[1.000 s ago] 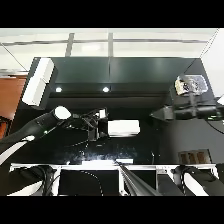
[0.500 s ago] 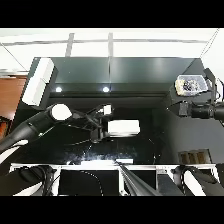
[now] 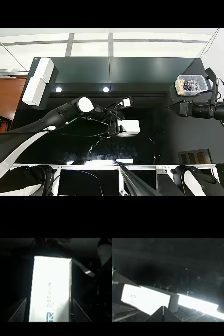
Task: Fold the box and place the chain.
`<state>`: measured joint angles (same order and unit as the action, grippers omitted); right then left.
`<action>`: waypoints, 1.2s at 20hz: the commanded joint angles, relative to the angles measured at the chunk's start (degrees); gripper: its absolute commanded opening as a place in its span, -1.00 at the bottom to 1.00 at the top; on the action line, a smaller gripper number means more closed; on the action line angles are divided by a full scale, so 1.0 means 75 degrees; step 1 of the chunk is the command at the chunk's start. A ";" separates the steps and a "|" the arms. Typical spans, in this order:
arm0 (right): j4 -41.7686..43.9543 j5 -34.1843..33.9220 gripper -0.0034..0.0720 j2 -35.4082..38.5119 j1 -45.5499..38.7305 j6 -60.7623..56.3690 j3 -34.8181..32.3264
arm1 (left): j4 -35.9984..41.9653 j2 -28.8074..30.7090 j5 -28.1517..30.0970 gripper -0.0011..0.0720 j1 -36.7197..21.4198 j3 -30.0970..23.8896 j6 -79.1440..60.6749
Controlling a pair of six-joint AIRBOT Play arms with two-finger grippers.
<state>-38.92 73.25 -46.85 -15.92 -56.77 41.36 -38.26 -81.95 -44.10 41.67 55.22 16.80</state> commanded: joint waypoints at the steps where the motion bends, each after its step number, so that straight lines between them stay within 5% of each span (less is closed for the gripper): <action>1: -0.0093 0.0000 -0.88 0.0003 -0.0003 0.0029 -0.0017 | 0.0172 -0.0242 0.0009 0.97 0.0050 0.0152 0.0052; 18: -0.0099 -0.0006 -0.88 0.0006 -0.0003 0.0114 -0.0017 | 0.0152 -0.0405 -0.0379 0.98 0.0058 0.0157 0.0230; 24: -0.0102 -0.0003 -0.88 0.0003 -0.0003 0.0111 -0.0017 | -0.0641 -0.0446 0.0379 0.98 0.0603 0.0157 0.0227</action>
<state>-39.68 73.21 -46.85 -15.92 -55.92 41.23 -40.69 -85.12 -44.14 44.49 56.34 18.57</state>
